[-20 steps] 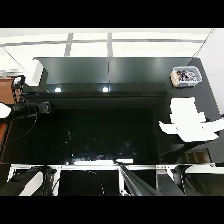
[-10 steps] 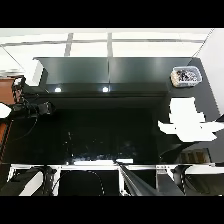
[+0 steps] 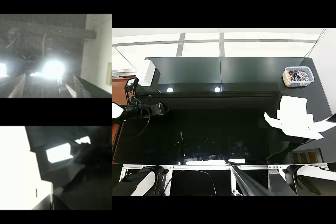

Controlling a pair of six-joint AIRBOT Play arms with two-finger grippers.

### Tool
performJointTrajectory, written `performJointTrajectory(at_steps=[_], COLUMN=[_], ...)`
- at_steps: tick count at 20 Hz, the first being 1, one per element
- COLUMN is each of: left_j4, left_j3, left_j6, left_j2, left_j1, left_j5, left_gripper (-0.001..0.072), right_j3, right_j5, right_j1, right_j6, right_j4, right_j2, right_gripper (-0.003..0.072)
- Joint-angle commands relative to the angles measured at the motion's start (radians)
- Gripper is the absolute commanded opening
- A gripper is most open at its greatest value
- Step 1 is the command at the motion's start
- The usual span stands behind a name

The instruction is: Fold the box and place the chain.

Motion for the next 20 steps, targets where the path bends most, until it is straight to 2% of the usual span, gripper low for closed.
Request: performJointTrajectory(at_steps=[1, 3, 5, 8, 10, 12, 15, 17, 18, 20], left_j4=[-0.040, -0.072, -0.124, -0.248, -0.345, -0.504, -0.757, -0.898, -0.910, -0.826], left_j3=[0.000, -0.001, 0.000, 0.000, 0.000, 0.001, 0.011, 0.045, 0.074, 0.142], left_j6=[0.034, 0.093, 0.107, 0.215, 0.281, 0.371, 0.539, 0.662, 0.682, 0.675], left_j2=[-0.003, -0.009, -0.018, -0.059, -0.107, -0.159, -0.250, -0.333, -0.381, -0.478], left_j1=[-0.002, -0.015, -0.034, -0.084, -0.121, -0.144, -0.157, -0.157, -0.161, -0.177], left_j5=[-0.029, -0.036, -0.024, -0.037, -0.041, -0.051, -0.106, -0.222, -0.281, -0.335], left_gripper=[0.0710, 0.0710, 0.0710, 0.0710, 0.0710, 0.0710, 0.0710, 0.0710, 0.0710, 0.0710], right_j3=[-0.137, -0.232, -0.333, -0.571, -0.729, -0.826, -0.887, -0.890, -0.890, -0.890], right_j5=[-0.062, -0.107, -0.186, -0.419, -0.577, -0.758, -1.007, -1.089, -1.102, -1.091], right_j1=[0.085, 0.200, 0.346, 0.559, 0.732, 0.920, 1.167, 1.263, 1.290, 1.300], right_j6=[-0.022, -0.073, -0.079, -0.071, -0.086, -0.086, -0.050, -0.012, -0.006, -0.006], right_j4=[0.239, 0.388, 0.399, 0.493, 0.614, 0.691, 0.742, 0.743, 0.743, 0.743], right_j2=[0.182, 0.311, 0.437, 0.618, 0.685, 0.713, 0.715, 0.715, 0.715, 0.715], right_gripper=[0.0011, 0.0010, 0.0010, 0.0010, 0.0010, 0.0010, 0.0011, 0.0011, 0.0011, 0.0012])
